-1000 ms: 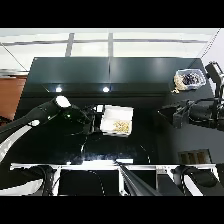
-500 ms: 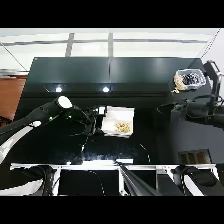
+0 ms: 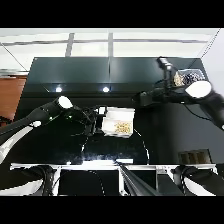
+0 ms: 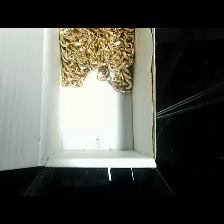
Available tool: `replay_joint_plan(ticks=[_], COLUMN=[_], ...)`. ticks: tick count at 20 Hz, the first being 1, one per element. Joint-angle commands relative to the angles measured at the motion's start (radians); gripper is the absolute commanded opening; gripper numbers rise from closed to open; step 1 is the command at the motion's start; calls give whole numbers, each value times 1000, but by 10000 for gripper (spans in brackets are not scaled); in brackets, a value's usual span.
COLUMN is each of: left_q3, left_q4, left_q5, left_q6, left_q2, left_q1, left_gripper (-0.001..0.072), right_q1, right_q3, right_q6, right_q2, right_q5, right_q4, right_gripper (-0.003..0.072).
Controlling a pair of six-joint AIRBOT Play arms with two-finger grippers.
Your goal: Fold the box and place the chain.
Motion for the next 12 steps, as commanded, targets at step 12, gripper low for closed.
replay_joint_plan(ticks=[12], left_q3=[1], left_q4=[0], left_q5=[7], left_q6=[-1], left_q2=[0], left_q1=[-1], left_gripper=[393], right_q1=[148], right_q3=[23], right_q6=[-506], right_q2=[-92], right_q5=[251], right_q4=[-100], right_gripper=[680])
